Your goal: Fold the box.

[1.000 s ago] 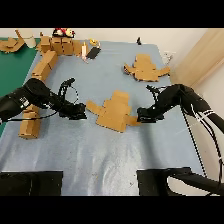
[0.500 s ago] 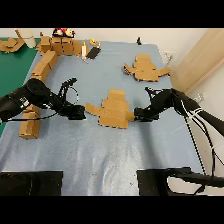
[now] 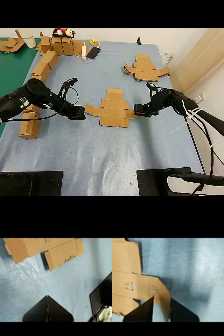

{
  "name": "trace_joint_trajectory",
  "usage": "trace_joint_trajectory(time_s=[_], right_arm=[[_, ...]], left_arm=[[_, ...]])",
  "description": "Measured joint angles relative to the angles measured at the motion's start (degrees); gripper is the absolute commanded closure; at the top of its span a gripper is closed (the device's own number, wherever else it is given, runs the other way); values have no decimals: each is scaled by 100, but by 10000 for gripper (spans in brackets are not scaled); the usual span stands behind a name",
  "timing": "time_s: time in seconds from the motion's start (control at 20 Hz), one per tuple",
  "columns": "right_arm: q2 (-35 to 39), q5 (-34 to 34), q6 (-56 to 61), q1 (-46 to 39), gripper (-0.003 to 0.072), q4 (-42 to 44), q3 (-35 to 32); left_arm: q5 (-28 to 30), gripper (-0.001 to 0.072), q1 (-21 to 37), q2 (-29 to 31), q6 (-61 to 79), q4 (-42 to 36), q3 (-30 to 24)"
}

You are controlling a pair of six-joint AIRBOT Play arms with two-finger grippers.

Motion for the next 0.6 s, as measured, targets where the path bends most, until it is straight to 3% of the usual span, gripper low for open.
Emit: trace_joint_trajectory(time_s=[0.45, 0.6], right_arm=[[-79, 170, -461, -48, 408, 573, 0], [-166, 142, -557, -48, 529, 708, 0]], left_arm=[[13, 698, 0, 0, -59, -343, 0], [11, 699, 0, 0, -59, -485, 0]])
